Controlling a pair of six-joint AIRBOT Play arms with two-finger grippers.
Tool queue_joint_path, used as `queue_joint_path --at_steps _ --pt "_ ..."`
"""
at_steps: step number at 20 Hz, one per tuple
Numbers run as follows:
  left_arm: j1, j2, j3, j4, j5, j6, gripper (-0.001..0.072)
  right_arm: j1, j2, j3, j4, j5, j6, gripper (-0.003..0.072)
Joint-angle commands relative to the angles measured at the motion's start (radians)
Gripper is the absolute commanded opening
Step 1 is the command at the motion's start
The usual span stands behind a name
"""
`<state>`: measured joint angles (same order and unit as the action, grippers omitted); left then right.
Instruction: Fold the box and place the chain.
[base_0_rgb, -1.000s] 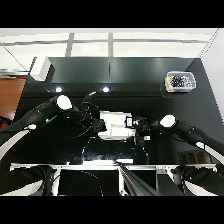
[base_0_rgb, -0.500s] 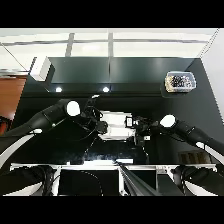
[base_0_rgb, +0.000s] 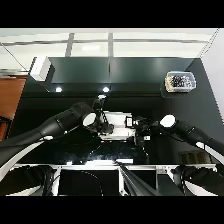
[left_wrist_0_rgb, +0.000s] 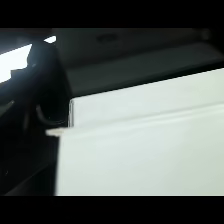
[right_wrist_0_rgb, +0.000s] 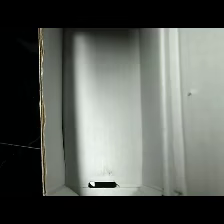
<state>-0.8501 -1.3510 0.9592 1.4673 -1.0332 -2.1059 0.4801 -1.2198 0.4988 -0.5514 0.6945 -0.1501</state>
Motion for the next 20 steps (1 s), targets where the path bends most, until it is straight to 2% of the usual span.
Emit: queue_joint_path --at_steps 1,3,6,10,13,20 --pt "-0.035 -0.033 0.031 0.086 -0.113 -0.129 0.0338 0.0 0.0 0.0 0.0 0.0 0.0 0.0234" --pt "-0.035 -0.056 0.036 0.098 -0.156 -0.15 0.0337 0.0 0.0 0.0 0.0 0.001 0.0 0.0234" --pt "-0.036 -0.069 0.049 0.106 -0.152 -0.2 0.0273 0.0 0.0 0.0 0.0 0.001 0.0 0.0234" --pt "-0.037 -0.07 0.057 0.113 -0.146 -0.261 0.0274 0.0 0.0 0.0 0.0 0.001 0.0 0.0234" --pt "-0.042 -0.071 0.072 0.11 -0.104 -0.287 0.0276 0.0 0.0 0.0 0.0 0.001 0.0 0.0234" --pt "-0.042 -0.106 0.074 0.043 -0.069 -0.28 0.0276 0.0 0.0 0.0 0.0 0.001 0.0 0.0234"
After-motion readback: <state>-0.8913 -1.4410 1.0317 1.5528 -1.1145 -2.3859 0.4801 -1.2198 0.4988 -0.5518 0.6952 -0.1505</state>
